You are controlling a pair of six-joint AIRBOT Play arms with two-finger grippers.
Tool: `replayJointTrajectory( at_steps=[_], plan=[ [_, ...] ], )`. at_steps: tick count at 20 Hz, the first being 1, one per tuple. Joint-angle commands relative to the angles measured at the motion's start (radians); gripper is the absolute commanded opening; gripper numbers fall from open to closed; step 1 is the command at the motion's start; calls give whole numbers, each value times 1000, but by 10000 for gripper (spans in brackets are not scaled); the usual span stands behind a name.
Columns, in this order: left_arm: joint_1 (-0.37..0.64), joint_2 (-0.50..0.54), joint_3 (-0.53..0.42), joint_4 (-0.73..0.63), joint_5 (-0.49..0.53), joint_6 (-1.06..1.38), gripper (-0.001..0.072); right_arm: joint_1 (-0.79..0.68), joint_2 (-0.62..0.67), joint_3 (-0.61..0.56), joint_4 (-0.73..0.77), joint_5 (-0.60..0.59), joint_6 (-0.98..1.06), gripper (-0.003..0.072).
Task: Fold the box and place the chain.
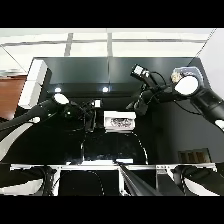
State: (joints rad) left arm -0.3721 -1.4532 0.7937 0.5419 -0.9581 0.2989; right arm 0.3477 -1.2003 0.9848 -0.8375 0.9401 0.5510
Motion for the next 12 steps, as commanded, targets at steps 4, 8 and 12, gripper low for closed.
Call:
replayJointTrajectory(
  at_steps=[4,8,12],
  plan=[
    [0,-1,1,0,0,0,331,47,-123,-6,9,137,-17,658],
    [0,-1,1,0,0,0,331,52,-123,-6,8,142,-25,658],
    [0,-1,1,0,0,0,331,52,-123,-6,25,234,-25,657]
  ],
)
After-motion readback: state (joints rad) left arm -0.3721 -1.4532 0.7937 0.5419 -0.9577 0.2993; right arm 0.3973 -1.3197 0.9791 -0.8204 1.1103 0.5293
